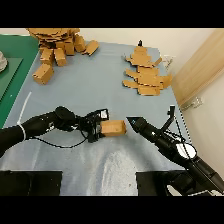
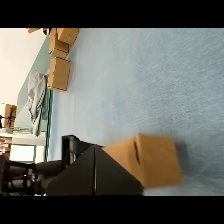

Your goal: Fold the box.

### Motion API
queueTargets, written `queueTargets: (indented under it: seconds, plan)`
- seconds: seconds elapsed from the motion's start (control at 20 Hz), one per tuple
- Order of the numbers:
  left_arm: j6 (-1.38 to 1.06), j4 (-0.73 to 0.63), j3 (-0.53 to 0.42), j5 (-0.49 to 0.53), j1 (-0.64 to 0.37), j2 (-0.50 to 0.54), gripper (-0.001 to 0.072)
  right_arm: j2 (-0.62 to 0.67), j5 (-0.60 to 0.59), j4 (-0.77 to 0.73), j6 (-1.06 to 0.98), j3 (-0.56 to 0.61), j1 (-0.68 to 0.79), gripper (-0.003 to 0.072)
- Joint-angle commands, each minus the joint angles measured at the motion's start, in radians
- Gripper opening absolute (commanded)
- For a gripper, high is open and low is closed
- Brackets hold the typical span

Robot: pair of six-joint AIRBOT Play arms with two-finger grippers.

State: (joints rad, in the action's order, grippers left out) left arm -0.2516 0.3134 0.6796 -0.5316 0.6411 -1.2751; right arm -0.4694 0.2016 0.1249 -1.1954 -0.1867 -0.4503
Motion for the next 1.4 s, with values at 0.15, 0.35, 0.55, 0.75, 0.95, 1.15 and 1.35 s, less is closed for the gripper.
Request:
queueTargets:
  seconds: [0.15, 0.35, 0.55, 0.75, 0.95, 1.15, 1.35]
  plan:
    - [0.420, 0.043, 0.021, 0.511, -0.150, 0.103, 0.0554, 0.001, 0.000, 0.000, 0.000, -0.001, 0.000, 0.0001]
    - [0.437, 0.042, 0.121, 0.389, -0.465, 0.029, 0.0547, 0.001, 0.000, 0.000, 0.000, -0.001, 0.000, 0.0002]
    - [0.528, 0.043, 0.305, 0.251, -0.665, -0.144, 0.0518, 0.001, -0.001, -0.001, 0.000, -0.001, 0.000, 0.0002]
    - [0.539, 0.050, 0.438, 0.242, -0.694, -0.278, 0.0520, 0.001, -0.001, -0.002, -0.001, -0.001, 0.000, 0.0002]
    - [0.539, 0.055, 0.512, 0.262, -0.695, -0.370, 0.0520, 0.001, 0.000, -0.002, -0.019, -0.001, 0.000, 0.0002]
    - [0.537, 0.085, 0.524, 0.279, -0.706, -0.400, 0.0628, 0.001, -0.001, -0.002, -0.019, -0.001, 0.000, 0.0003]
    - [0.602, 0.101, 0.524, 0.237, -0.713, -0.385, 0.0697, 0.001, 0.000, -0.001, -0.019, -0.001, 0.000, 0.0003]
